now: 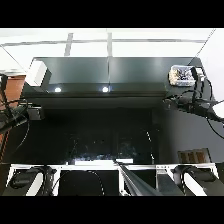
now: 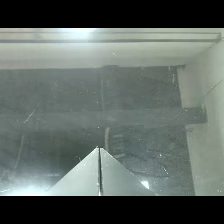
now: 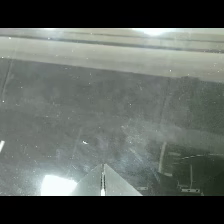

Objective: Fold the box and place the chain.

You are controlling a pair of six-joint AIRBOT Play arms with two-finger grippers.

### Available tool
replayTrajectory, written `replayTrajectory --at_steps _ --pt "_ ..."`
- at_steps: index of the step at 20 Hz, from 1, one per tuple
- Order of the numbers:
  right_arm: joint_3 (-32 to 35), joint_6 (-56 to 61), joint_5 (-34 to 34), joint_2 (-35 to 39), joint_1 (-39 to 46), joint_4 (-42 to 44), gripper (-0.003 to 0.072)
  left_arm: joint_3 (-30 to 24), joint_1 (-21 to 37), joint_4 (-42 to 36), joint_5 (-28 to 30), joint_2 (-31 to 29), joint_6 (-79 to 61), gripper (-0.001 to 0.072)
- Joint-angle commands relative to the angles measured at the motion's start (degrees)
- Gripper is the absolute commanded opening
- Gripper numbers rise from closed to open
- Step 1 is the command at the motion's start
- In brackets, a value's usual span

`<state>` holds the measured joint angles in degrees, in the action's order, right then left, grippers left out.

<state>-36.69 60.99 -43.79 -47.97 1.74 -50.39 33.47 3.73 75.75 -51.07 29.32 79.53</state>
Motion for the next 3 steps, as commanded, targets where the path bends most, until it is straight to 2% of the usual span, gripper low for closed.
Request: replayTrajectory --at_steps 1,3 --pt "0.0 0.0 0.0 0.0 0.0 0.0 0.0021 -0.2 0.0 0.1 0.0 -0.3 0.0 0.0027" --pt "0.0 0.0 0.0 0.0 -0.1 0.0 0.0021 -0.2 0.0 0.1 0.0 -0.3 0.0 0.0027"
